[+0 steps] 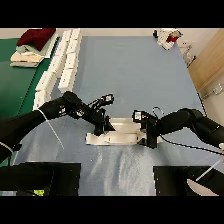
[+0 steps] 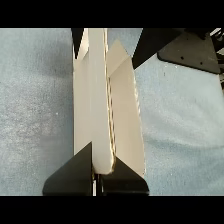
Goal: Fold the box.
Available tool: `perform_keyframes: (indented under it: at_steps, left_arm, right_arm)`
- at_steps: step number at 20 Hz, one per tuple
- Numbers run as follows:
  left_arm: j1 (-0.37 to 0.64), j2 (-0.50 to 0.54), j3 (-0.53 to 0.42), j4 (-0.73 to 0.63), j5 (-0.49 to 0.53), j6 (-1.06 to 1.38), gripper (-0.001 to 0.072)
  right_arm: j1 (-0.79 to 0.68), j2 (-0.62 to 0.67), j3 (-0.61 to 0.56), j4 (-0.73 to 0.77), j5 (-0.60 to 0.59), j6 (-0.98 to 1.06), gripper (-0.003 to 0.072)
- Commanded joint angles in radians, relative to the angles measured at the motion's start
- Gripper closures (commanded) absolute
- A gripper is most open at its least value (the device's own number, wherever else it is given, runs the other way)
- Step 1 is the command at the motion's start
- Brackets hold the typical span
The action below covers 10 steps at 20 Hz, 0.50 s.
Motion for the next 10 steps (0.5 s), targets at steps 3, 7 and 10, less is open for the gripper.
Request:
perform_keyframes:
  at_steps: [3,7,10]
  left_arm:
    - [0.001,0.0,0.0,0.0,0.001,0.0,0.0694]
    - [0.001,0.0,0.0,0.0,0.0,0.0,0.0694]
    - [0.001,0.0,0.0,0.0,0.0,0.0,0.0694]
  right_arm:
    - [0.008,-0.029,-0.004,0.024,0.009,-0.092,-0.0026]
    - [0.007,-0.029,-0.055,0.071,0.066,-0.238,0.0036]
    - [0.007,-0.029,-0.076,0.077,0.1,-0.238,0.0035]
